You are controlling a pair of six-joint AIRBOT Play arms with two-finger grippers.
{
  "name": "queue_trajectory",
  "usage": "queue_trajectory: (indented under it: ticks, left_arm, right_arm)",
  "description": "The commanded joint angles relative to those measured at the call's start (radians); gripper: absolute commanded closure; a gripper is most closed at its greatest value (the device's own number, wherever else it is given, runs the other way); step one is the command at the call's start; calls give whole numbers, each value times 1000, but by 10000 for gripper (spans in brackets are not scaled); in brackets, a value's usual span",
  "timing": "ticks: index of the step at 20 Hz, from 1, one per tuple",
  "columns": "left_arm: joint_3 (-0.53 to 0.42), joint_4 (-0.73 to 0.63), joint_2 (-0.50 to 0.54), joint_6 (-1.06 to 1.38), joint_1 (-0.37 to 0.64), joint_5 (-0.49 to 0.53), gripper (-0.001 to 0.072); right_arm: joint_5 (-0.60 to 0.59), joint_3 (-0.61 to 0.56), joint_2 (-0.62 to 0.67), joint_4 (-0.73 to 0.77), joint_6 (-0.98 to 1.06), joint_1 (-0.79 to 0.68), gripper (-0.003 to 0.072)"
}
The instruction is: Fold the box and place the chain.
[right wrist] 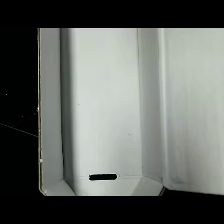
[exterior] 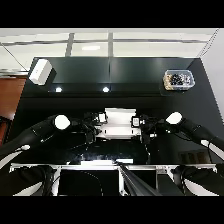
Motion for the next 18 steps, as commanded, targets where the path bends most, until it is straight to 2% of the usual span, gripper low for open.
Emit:
queue_trajectory:
  ticks: [1, 3, 5, 13, 14, 15, 18]
  left_arm:
    - [10, -4, -3, 1, -17, -36, 435]
    - [14, -7, -3, 1, -17, -58, 449]
    - [14, -44, -3, 1, -16, -58, 515]
    - [15, -118, -18, 5, -19, -58, 516]
    - [15, -142, -26, 24, -24, -60, 559]
    - [15, -173, -38, 47, -36, -60, 559]
    - [26, -241, -87, 80, -76, -13, 557]
  right_arm:
    - [-1, 1, 0, 1, 1, 1, 251]
    - [-1, 1, 0, 1, 1, 1, 251]
    - [-1, 1, 0, 1, 1, 1, 251]
    - [-1, 1, 0, 1, 1, 1, 251]
    - [-1, 1, 0, 1, 1, 1, 251]
    - [-1, 1, 0, 1, 1, 1, 251]
    - [-1, 1, 0, 1, 1, 1, 251]
